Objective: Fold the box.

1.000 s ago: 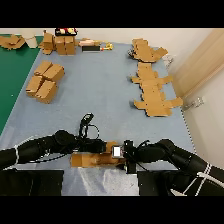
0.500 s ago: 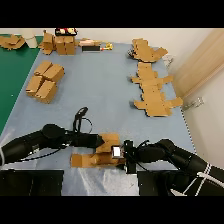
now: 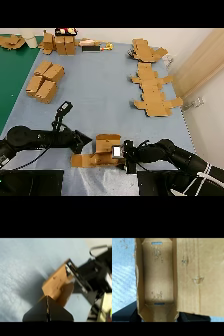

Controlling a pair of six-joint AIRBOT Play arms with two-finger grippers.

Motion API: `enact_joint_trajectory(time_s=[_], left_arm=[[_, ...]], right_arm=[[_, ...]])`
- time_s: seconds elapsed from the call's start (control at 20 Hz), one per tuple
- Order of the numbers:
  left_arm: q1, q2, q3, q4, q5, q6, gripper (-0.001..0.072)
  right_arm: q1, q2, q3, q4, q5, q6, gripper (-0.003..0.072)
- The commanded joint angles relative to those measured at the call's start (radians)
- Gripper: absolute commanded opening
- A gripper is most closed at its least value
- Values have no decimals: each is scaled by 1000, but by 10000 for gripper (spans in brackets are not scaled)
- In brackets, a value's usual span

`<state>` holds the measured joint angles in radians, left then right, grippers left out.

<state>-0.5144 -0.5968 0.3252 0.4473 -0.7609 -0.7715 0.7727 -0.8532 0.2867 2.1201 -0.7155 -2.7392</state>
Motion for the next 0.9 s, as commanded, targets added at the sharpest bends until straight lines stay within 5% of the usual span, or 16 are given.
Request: enact_joint_trajectory(time_s=[0.0,0.1,0.15,0.2,0.45,0.85], left_arm=[[-56,151,-4,339,-115,-164,12],[-156,199,-4,419,-134,-161,18],[-204,204,-5,445,-115,-161,272],[-251,198,-4,468,-80,-161,647],[-364,83,-4,564,-46,-90,687],[-371,-166,51,523,81,117,686]], right_arm=[[-1,0,1,0,0,0,434],[-1,0,1,0,0,0,435],[-1,0,1,0,0,0,435],[-1,0,1,0,0,0,434],[-1,0,1,0,0,0,434],[-1,0,1,-1,0,0,434]])
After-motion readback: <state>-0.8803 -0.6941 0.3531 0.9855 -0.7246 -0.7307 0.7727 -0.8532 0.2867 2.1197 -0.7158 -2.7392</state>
